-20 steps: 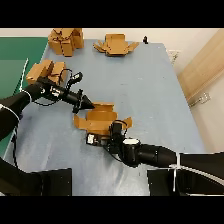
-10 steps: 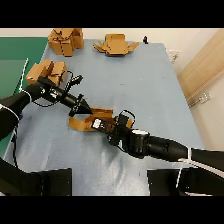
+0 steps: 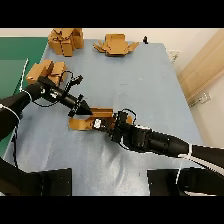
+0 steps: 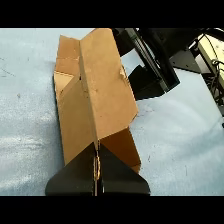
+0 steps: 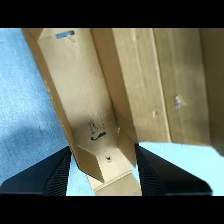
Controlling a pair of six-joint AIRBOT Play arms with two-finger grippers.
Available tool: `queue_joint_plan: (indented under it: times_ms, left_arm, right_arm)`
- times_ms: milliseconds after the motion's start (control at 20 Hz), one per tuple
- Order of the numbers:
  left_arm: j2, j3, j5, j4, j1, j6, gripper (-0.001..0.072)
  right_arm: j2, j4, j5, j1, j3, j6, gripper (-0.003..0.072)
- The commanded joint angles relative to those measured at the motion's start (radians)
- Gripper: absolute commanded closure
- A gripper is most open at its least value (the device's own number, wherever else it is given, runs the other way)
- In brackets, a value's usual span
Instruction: Fold the box.
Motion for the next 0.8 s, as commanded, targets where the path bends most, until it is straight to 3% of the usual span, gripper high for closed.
queue_joint_plan:
  times_ms: [0, 750]
  left_arm:
    - [0.001, 0.000, -0.002, 0.002, 0.000, 0.000, 0.0701]
    - [0.001, 0.000, 0.010, 0.012, 0.000, 0.000, 0.0701]
  right_arm:
    - [-0.005, -0.005, 0.007, -0.004, 0.001, -0.025, 0.0065]
    - [-0.006, -0.073, -0.018, -0.003, 0.001, -0.025, 0.0087]
